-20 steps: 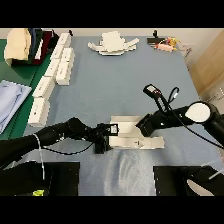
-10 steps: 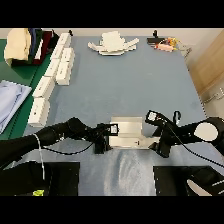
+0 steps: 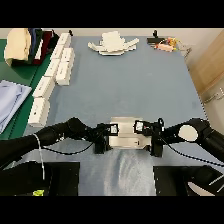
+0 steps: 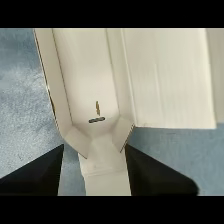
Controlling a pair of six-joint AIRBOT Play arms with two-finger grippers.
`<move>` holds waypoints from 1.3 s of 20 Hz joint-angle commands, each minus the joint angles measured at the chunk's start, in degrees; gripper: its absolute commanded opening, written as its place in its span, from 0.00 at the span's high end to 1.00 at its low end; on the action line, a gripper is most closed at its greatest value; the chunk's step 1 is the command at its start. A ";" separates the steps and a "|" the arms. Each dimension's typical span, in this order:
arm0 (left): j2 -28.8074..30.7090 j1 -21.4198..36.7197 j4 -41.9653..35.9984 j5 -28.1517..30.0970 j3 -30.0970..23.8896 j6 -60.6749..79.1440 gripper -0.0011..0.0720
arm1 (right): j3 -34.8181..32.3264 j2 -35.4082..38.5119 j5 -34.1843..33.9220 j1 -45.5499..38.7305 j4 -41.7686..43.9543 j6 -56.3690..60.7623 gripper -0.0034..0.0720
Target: Fold the box.
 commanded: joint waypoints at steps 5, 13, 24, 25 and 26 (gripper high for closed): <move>-0.02 0.00 0.00 0.02 0.00 0.02 0.28 | -0.04 -1.01 -2.51 1.22 -1.66 -1.01 0.43; -0.02 0.00 0.00 0.02 0.00 0.00 0.28 | -0.04 -1.03 -2.69 1.25 0.85 -1.16 0.61; -0.02 0.00 0.00 0.02 0.00 0.02 0.28 | -0.04 -4.28 -5.57 1.57 6.27 -5.51 0.74; -0.02 0.00 0.00 0.02 0.00 0.02 0.28 | -0.04 -4.46 -5.97 1.57 6.88 -5.55 0.74; -0.02 0.00 0.00 0.02 0.00 0.00 0.28 | -0.04 -4.63 -6.45 1.57 7.08 -5.55 0.74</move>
